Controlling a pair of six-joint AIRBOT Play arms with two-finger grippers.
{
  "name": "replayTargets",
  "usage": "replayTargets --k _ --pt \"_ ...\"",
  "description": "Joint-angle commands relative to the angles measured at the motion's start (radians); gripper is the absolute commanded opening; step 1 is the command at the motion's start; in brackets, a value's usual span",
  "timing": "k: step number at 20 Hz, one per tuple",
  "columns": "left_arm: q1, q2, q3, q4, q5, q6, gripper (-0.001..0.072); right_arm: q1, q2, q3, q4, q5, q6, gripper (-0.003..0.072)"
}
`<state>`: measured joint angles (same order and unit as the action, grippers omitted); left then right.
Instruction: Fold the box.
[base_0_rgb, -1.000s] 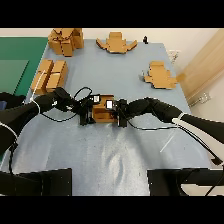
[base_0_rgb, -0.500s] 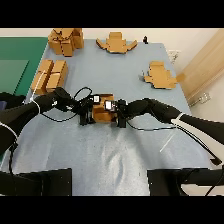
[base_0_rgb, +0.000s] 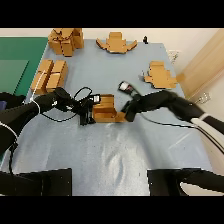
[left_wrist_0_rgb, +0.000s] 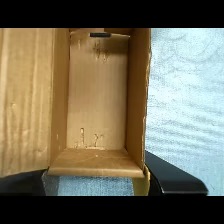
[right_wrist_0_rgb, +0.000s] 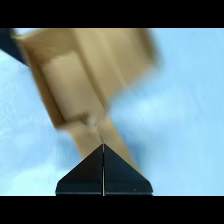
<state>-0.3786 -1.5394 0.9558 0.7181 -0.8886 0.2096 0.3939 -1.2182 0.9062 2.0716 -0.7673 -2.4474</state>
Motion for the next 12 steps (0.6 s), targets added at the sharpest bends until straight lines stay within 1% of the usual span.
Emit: replayTargets --k 1,2,3,5,6,9,10,12 --pt "0.000 0.000 0.000 0.000 0.000 0.002 0.0167 -0.197 0.130 -0.046 0.023 -0.137 0.354 0.0005" --pt "0.000 0.000 0.000 0.000 0.000 0.002 0.0166 -0.264 0.156 -0.074 0.061 -0.137 0.407 0.0005" --pt "0.000 0.000 0.000 0.000 0.000 0.002 0.0166 -0.314 0.161 -0.097 0.065 -0.138 0.482 0.0005" --pt "0.000 0.000 0.000 0.000 0.000 0.002 0.0167 -0.357 0.117 -0.125 0.077 -0.172 0.538 0.0005" --pt "0.000 0.000 0.000 0.000 0.000 0.002 0.0167 -0.353 0.071 -0.125 0.119 -0.192 0.536 0.0004" --pt "0.000 0.000 0.000 0.000 0.000 0.002 0.0166 -0.288 -0.088 -0.121 0.299 -0.182 0.451 0.0005" --pt "0.000 0.000 0.000 0.000 0.000 0.002 0.0167 -0.256 -0.143 -0.109 0.375 -0.184 0.403 0.0005" --pt "0.000 0.000 0.000 0.000 0.000 0.002 0.0167 -0.193 -0.216 -0.068 0.477 -0.184 0.324 0.0006"
